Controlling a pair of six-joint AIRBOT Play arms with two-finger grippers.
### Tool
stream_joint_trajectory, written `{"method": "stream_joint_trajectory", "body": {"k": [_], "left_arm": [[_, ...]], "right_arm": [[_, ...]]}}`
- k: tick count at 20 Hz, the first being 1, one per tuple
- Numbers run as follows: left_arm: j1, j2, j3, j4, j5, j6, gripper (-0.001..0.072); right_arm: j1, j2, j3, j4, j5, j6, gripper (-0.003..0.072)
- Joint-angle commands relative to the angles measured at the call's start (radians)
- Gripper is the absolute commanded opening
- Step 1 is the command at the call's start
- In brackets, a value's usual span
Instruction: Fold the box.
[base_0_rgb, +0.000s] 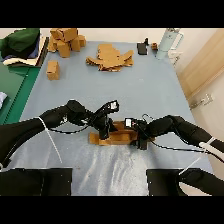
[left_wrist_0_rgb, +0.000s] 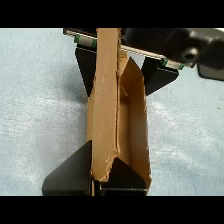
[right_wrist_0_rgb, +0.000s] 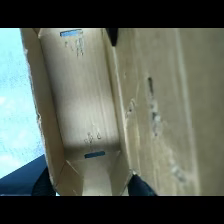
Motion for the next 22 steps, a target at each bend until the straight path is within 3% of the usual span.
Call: {"method": "stream_joint_trajectory", "body": {"k": [1, 4, 6, 9, 11, 12, 13, 14, 17, 20, 21, 22], "left_arm": [[0.000, 0.000, 0.001, -0.002, 0.002, 0.001, 0.0014], [0.000, 0.000, 0.001, -0.001, 0.014, -0.006, 0.0018], [0.000, 0.000, 0.001, -0.002, 0.048, -0.026, 0.0425], [0.001, 0.018, 0.001, 0.028, 0.080, -0.106, 0.0440], [0.006, 0.046, 0.001, 0.119, 0.087, -0.198, 0.0441], [0.013, 0.061, 0.001, 0.185, 0.082, -0.282, 0.0479], [0.022, 0.082, 0.001, 0.275, 0.069, -0.415, 0.0708], [0.033, 0.105, 0.001, 0.366, 0.051, -0.562, 0.0720], [0.064, 0.184, 0.001, 0.606, -0.077, -0.893, 0.0720], [0.068, 0.233, 0.001, 0.678, -0.255, -1.122, 0.0694], [0.064, 0.234, 0.001, 0.651, -0.325, -1.222, 0.0453], [0.055, 0.232, 0.001, 0.615, -0.379, -1.304, 0.0122]], "right_arm": [[0.000, -0.001, 0.000, 0.001, 0.001, 0.000, 0.0509], [0.000, -0.001, 0.000, 0.001, 0.001, 0.000, 0.0510], [0.000, -0.001, 0.000, 0.001, 0.001, 0.000, 0.0509], [0.000, -0.001, 0.000, 0.001, 0.001, 0.000, 0.0509], [0.000, -0.001, 0.000, 0.001, 0.001, 0.000, 0.0509], [0.000, -0.001, 0.000, 0.001, 0.001, 0.000, 0.0510], [0.000, -0.001, 0.000, 0.002, 0.001, 0.001, 0.0510], [0.000, -0.001, 0.000, 0.002, 0.001, 0.001, 0.0510], [0.000, -0.001, 0.000, 0.002, 0.000, 0.000, 0.0510], [0.000, -0.001, 0.000, 0.001, 0.000, 0.000, 0.0510], [0.000, -0.001, 0.000, 0.001, 0.000, 0.000, 0.0509], [0.000, -0.001, 0.000, 0.001, 0.000, 0.001, 0.0510]]}}
